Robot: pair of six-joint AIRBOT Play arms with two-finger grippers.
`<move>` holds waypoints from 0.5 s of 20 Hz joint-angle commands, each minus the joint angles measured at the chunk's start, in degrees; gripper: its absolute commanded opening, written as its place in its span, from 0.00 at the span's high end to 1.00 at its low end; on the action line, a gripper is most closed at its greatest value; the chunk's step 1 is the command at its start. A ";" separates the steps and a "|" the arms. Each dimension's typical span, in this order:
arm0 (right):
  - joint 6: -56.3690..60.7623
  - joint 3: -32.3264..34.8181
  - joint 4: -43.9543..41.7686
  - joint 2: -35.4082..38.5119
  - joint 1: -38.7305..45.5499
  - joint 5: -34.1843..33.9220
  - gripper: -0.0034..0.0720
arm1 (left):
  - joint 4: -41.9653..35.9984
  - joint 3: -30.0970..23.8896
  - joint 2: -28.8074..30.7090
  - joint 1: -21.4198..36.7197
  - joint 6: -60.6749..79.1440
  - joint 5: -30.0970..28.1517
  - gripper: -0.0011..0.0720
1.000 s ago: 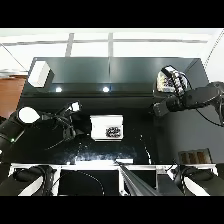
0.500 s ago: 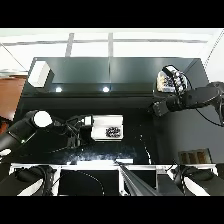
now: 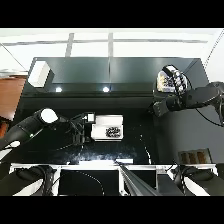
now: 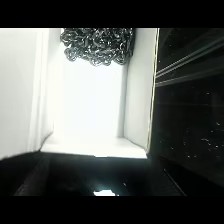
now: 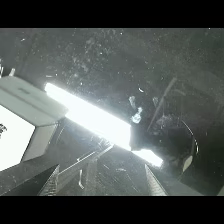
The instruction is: Fold the box and place the chain.
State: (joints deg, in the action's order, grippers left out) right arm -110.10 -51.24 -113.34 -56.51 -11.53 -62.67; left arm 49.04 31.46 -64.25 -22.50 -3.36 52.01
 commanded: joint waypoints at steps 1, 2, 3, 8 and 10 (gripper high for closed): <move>0.02 0.02 -0.15 0.04 -0.02 0.13 0.14 | -3.65 -0.02 -1.16 0.04 4.11 -2.49 0.03; 0.02 0.00 -0.17 0.04 -0.02 0.13 0.14 | -4.39 -0.02 -1.16 0.04 5.27 -2.34 0.03; 0.02 0.02 -0.17 0.04 -0.02 0.13 0.14 | -4.68 -0.04 -1.18 0.02 5.75 -2.32 0.03; 0.02 0.00 -0.17 0.04 -0.02 0.39 0.14 | -4.74 -0.46 -1.25 0.02 6.69 -2.01 0.03; 0.02 0.02 -0.15 0.04 -0.02 1.03 0.14 | -4.33 -1.31 -1.42 0.02 8.09 -2.12 0.03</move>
State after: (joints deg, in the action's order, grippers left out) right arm -110.10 -51.24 -113.49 -56.51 -11.53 -62.28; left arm 44.69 30.89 -65.49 -22.50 2.90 50.02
